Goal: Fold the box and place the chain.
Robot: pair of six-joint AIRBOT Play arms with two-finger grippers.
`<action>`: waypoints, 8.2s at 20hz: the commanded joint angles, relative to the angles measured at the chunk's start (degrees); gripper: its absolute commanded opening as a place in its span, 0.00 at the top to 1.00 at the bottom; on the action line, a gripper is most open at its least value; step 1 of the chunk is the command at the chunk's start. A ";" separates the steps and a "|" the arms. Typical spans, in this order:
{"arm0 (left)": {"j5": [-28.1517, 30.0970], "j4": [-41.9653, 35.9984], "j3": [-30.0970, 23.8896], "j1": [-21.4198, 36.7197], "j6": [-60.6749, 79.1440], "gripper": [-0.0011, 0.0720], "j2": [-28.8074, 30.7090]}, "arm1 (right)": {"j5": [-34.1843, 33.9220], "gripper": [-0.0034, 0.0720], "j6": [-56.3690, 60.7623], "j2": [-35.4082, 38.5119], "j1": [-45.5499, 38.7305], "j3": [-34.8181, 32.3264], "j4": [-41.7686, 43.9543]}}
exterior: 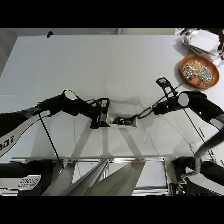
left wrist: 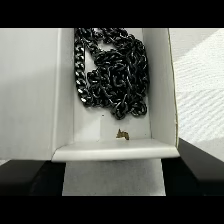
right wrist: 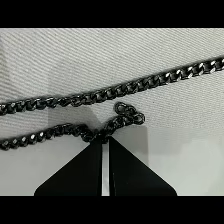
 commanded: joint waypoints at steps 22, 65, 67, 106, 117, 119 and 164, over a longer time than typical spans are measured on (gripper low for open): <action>0.00 0.00 0.07 0.00 0.00 0.52 0.00 | 1.99 0.63 1.60 7.26 0.02 0.04 0.02; 0.00 -0.02 0.07 0.00 0.02 0.52 0.00 | -2.93 0.66 3.87 0.87 0.04 0.04 0.90; 0.00 -0.02 0.07 -0.02 0.02 0.52 0.00 | -2.47 0.66 3.89 -0.04 0.04 0.04 0.66; 0.00 -0.02 0.07 -0.02 0.00 0.52 0.00 | 8.24 0.92 -10.36 32.72 0.04 0.04 25.99; 0.00 -0.02 0.07 0.00 0.00 0.52 0.00 | 14.75 0.92 -28.96 33.20 0.04 0.04 52.26; 0.00 -0.02 0.07 0.00 0.00 0.52 0.00 | 15.98 0.92 -31.15 33.20 0.04 0.04 53.92; 0.00 -0.02 0.07 0.00 0.00 0.52 0.00 | 4.37 0.62 -39.01 7.02 17.11 0.07 52.02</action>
